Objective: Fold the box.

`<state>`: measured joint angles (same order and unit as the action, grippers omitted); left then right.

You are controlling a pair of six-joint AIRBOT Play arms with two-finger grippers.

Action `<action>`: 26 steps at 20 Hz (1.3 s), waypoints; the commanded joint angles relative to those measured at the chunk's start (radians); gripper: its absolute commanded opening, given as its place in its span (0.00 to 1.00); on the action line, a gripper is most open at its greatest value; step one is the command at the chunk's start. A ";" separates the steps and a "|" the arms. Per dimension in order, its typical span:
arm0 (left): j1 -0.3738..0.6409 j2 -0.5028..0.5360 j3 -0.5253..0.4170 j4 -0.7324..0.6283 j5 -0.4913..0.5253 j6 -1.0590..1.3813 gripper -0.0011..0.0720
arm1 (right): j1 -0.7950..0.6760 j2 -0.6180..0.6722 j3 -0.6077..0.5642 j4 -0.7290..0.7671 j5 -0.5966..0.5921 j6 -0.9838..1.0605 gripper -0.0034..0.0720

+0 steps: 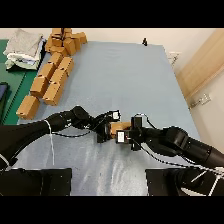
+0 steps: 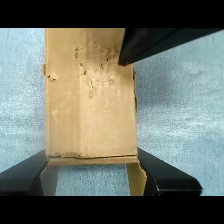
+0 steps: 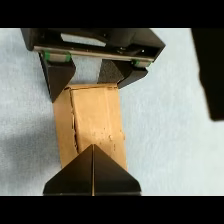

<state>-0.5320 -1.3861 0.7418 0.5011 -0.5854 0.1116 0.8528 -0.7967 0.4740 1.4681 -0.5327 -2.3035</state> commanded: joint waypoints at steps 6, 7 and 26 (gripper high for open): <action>0.000 0.000 0.001 0.000 0.001 0.000 0.59 | 0.001 -0.035 0.000 -0.025 -0.007 0.029 0.05; 0.000 0.000 0.001 0.000 0.001 0.000 0.59 | 0.001 -0.032 0.000 -0.025 -0.007 0.029 0.05; 0.000 0.000 0.001 0.000 0.001 0.000 0.59 | -0.035 0.036 -0.002 -0.150 -0.116 0.140 0.05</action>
<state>-0.5320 -1.3861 0.7418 0.5011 -0.5850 0.1116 0.8284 -0.7628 0.4728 1.3293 -0.6388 -2.1757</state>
